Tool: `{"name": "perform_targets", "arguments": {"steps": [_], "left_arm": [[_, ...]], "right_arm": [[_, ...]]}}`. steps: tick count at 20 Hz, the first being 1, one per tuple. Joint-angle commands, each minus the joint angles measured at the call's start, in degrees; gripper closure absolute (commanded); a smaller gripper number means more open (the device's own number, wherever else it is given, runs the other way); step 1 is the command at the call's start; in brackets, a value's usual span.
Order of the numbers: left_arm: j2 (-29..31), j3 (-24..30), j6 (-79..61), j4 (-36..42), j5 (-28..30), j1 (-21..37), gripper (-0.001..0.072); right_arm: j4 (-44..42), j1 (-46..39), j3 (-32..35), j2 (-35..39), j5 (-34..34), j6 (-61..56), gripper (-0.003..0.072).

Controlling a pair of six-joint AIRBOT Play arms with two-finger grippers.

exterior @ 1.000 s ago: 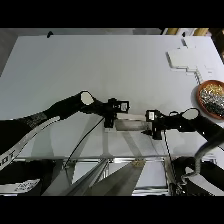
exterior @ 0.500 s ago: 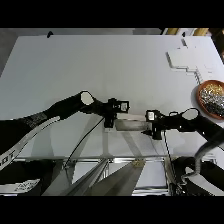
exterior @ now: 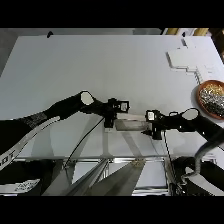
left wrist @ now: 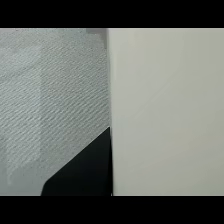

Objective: Fold the box and place the chain.

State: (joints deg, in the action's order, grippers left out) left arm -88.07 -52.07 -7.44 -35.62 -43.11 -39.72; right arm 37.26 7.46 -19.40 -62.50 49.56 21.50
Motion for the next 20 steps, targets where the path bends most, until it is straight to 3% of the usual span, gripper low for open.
{"name": "perform_targets", "arguments": {"steps": [1, 8, 9, 11, 13, 17, 18, 20], "left_arm": [[0.0, -0.02, -0.02, 0.02, 0.04, -0.02, 0.07], [0.02, -0.02, -0.04, 0.0, -0.61, 0.0, 0.0695], [0.13, -0.02, -0.02, -0.02, -0.96, 0.02, 0.0611], [0.76, -0.02, -0.02, -0.07, -1.22, 0.13, 0.0373], [2.05, -0.02, 0.0, -0.46, -1.25, 0.2, 0.0271], [6.14, -0.02, 3.91, -7.98, -3.19, 0.26, 0.0243], [7.13, -0.02, 6.73, -10.47, -4.74, 0.44, 0.0194], [9.16, -0.02, 13.05, -15.19, -7.93, 0.79, 0.0181]], "right_arm": [[0.02, 0.02, 0.02, 0.07, 0.11, 0.0, 0.035], [0.02, 0.02, 0.02, 0.07, 0.13, 0.0, 0.035], [0.02, 0.02, 0.02, 0.07, 0.13, 0.0, 0.035], [0.02, 0.04, 0.02, 0.04, 0.13, 0.0, 0.035], [0.02, 0.04, 0.02, 0.04, 0.15, 0.0, 0.035], [0.02, 0.02, 0.02, 0.04, 0.17, 0.0, 0.035], [0.04, 0.02, 0.02, 0.04, 0.17, 0.0, 0.035], [0.04, 0.04, 0.02, 0.07, 0.17, 0.0, 0.035]]}}
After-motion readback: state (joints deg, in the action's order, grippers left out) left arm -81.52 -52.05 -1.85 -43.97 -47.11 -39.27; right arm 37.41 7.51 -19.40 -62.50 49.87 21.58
